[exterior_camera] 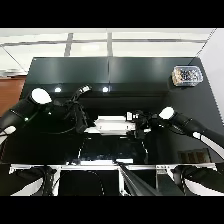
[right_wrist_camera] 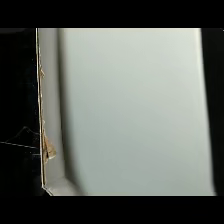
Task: Fold the box and place the chain.
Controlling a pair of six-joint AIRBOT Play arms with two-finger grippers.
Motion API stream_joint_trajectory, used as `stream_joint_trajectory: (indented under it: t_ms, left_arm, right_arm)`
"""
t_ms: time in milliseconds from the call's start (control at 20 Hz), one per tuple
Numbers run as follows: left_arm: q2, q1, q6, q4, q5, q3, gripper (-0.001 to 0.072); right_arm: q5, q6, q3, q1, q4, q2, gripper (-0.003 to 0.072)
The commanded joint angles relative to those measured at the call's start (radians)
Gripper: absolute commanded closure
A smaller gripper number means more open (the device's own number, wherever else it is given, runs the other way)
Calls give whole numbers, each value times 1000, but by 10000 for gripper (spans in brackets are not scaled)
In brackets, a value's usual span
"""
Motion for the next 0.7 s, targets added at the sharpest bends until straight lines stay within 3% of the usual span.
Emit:
stream_joint_trajectory:
  t_ms: [0, 150, 200, 250, 500, 650]
  left_arm:
    - [1, -51, 85, -231, 275, -53, 682]
    - [-10, -73, 87, -203, 599, -53, 682]
    - [-32, -72, 87, -166, 628, -50, 682]
    - [-64, -66, 86, -133, 608, -45, 682]
    - [-226, -54, 87, -73, 298, 3, 682]
    - [-263, -54, 87, -11, 270, 48, 684]
  right_arm:
    - [0, 0, 0, 1, 0, 0, 245]
    - [-4, 3, 0, 1, 1, 0, 246]
    - [-10, 7, 0, 1, 1, 0, 246]
    - [-11, 8, 0, 1, 2, 0, 245]
    - [-11, 8, 0, 1, 2, 0, 246]
    - [-11, 8, 0, 1, 2, 0, 245]
